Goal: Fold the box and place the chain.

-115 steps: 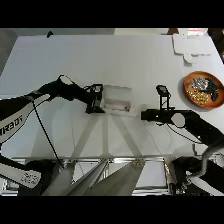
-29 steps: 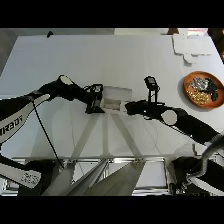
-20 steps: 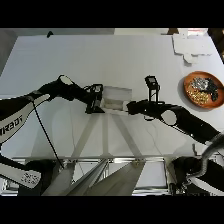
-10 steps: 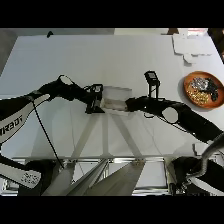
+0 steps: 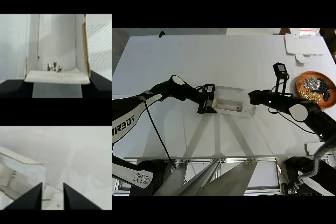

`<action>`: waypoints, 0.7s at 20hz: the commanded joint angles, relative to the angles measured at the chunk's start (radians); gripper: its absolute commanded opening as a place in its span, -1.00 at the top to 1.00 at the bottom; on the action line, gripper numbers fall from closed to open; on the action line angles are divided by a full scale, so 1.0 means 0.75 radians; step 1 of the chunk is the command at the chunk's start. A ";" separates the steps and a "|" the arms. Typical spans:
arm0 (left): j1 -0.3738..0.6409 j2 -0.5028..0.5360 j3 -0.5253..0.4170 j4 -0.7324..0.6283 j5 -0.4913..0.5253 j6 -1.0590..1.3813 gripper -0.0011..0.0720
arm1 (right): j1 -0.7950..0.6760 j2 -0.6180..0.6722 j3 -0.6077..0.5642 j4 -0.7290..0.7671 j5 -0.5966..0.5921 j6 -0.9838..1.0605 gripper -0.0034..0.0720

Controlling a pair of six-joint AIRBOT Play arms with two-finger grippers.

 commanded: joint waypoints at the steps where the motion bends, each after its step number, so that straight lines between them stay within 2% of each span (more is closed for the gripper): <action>1: -0.001 0.001 -0.001 0.001 0.001 0.000 -0.06 | -0.156 0.009 -0.064 -0.022 0.075 0.004 0.88; 4: -0.001 0.001 0.000 0.001 0.001 0.000 -0.06 | -0.203 -0.021 -0.153 -0.019 0.095 -0.062 0.89; 6: -0.001 0.001 0.000 0.001 0.001 0.000 -0.06 | -0.202 -0.096 -0.177 0.066 0.183 -0.194 0.89; 11: -0.001 0.001 0.000 0.001 0.001 0.000 -0.06 | -0.202 -0.262 -0.177 0.634 0.262 -0.787 0.90; 14: -0.001 0.001 -0.001 0.001 0.001 0.000 -0.06 | -0.202 -0.278 -0.177 0.840 0.290 -0.921 0.90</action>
